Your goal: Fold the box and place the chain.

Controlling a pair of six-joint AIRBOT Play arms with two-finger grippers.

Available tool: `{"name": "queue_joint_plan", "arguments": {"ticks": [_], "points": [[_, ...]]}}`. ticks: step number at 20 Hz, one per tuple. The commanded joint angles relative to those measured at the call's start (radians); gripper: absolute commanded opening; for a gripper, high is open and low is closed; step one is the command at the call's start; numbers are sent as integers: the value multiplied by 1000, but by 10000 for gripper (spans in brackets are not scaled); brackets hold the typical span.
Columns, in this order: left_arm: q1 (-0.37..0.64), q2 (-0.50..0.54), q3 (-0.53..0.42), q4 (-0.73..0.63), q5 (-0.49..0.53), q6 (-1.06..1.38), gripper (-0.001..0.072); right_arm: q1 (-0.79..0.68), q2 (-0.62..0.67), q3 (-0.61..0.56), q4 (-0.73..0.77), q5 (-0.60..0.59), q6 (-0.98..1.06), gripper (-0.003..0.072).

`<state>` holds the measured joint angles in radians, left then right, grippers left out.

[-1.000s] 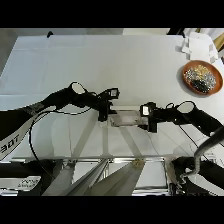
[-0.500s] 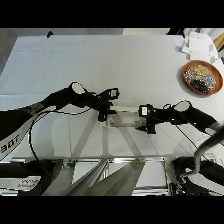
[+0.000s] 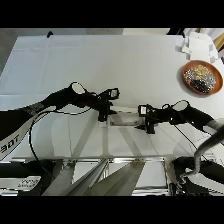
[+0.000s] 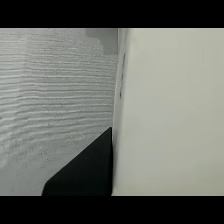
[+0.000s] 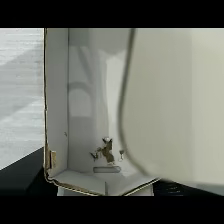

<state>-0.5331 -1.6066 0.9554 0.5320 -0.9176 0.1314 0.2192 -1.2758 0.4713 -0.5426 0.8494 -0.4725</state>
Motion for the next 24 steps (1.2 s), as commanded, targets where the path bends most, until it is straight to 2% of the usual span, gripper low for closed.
{"name": "queue_joint_plan", "arguments": {"ticks": [1,5,24], "points": [[0,0,0,0,1,0,11,1,-6,0,2,0,-8,449],[0,0,0,0,1,0,11,1,-6,0,-1,0,-8,356],[0,0,0,0,1,0,11,1,-6,0,-10,0,-4,359]]}}
